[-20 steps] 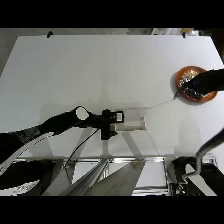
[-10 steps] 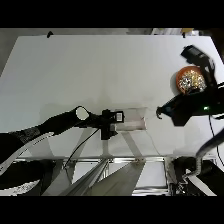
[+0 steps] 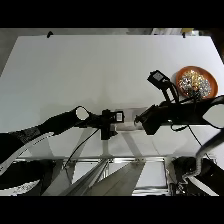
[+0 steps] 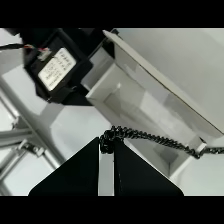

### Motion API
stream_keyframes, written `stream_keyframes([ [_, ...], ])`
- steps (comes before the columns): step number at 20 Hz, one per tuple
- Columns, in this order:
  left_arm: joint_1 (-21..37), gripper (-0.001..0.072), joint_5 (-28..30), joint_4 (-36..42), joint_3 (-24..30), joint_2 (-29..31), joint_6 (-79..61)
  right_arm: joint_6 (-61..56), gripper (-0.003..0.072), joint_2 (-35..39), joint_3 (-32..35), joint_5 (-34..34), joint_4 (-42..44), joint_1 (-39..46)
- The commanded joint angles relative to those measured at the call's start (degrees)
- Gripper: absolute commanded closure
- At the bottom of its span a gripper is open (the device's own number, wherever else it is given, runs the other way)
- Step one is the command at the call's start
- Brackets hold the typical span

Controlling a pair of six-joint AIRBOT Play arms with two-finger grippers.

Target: Fold the box and place the chain.

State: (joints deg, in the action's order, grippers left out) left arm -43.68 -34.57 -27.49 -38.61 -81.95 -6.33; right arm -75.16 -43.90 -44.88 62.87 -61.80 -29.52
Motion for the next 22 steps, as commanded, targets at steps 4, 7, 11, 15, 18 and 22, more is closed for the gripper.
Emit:
stream_keyframes([
  [4, 0.02, 0.0498, 0.02, 0.0, 0.0, 0.0, 0.0, 0.39, 0.0672, -0.04, 11.63, -12.92, 0.11, -0.48],
  [7, 0.02, 0.0498, 0.02, 0.0, 0.0, 0.0, 0.0, 0.63, 0.0671, -0.04, 13.33, -13.05, 0.11, -0.48],
  [11, 0.02, 0.0498, 0.02, 0.0, 0.0, 0.0, 0.0, 0.68, 0.0486, -0.04, 13.31, -13.33, 0.02, -0.48],
  [15, 0.02, 0.0498, 0.0, 0.0, 0.0, 0.0, 0.0, 0.61, 0.0488, -0.04, 8.87, -9.18, -2.23, -0.31],
  [18, 0.02, 0.0498, 0.02, 0.0, 0.0, 0.0, -0.02, 0.11, 0.0569, -0.04, 0.74, -1.75, -6.45, 3.89],
  [22, 0.02, 0.0498, 0.0, 0.0, 0.0, 0.0, 0.0, 0.0, 0.0673, -0.09, -4.76, 1.03, -11.69, 16.35],
])
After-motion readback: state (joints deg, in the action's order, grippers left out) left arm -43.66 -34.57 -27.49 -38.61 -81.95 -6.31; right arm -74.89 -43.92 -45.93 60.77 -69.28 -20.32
